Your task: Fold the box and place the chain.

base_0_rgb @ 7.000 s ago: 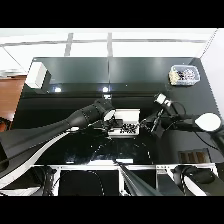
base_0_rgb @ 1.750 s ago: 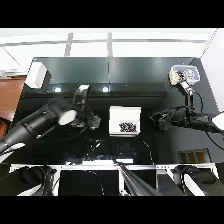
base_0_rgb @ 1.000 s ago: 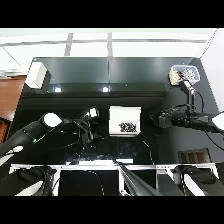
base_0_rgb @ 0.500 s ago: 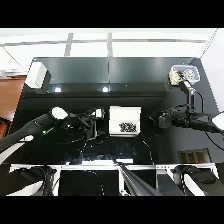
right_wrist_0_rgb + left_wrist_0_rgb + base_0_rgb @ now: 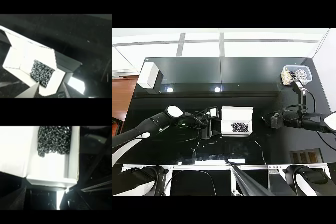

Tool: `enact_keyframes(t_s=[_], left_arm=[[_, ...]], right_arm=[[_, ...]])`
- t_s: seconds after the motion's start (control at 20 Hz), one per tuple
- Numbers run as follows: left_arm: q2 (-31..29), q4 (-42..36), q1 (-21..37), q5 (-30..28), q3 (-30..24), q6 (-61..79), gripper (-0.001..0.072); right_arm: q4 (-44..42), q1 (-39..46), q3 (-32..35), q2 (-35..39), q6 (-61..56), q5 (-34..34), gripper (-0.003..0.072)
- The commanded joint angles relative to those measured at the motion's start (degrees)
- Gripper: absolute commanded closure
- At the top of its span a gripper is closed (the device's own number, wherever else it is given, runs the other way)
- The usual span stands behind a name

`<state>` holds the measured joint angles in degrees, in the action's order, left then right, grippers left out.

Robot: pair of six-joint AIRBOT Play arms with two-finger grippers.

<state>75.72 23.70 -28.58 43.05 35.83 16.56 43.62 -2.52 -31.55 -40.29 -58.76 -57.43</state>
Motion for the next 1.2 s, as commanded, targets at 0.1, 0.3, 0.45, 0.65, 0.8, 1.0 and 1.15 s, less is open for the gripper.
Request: enact_keyframes(t_s=[0.1, 0.3, 0.45, 0.65, 0.8, 1.0, 1.15], left_arm=[[0.17, -0.48, -0.59, 0.09, 0.15, 1.14, 0.0000], [0.76, -0.44, -0.61, 0.26, 0.83, 1.09, 0.0000], [1.53, -0.42, -1.01, 0.26, 1.77, 1.11, 0.0000], [3.15, -0.15, -2.78, 0.00, 3.74, 1.27, 0.0000], [3.58, 0.07, -3.28, -0.07, 4.28, 1.22, 0.0015], [3.58, 0.07, -3.28, -0.15, 4.28, 1.22, 0.0240], [3.58, 0.02, -3.28, -0.76, 4.28, 1.20, 0.0243]], right_arm=[[-0.02, 0.00, 0.02, 0.00, 0.04, 0.02, 0.0341], [-0.02, 0.02, 0.02, 0.00, 0.04, 0.00, 0.0341], [-0.02, 0.02, 0.02, 0.00, 0.04, 0.02, 0.0341], [-0.04, 0.00, 0.02, 0.00, 0.02, 0.02, 0.0341], [-0.04, 0.02, 0.02, 0.00, 0.04, 0.02, 0.0341], [-0.85, 0.00, 0.02, 0.00, 0.00, 2.40, 0.0337], [-5.57, -1.20, 0.02, -0.11, -1.11, 10.16, -0.0027]])
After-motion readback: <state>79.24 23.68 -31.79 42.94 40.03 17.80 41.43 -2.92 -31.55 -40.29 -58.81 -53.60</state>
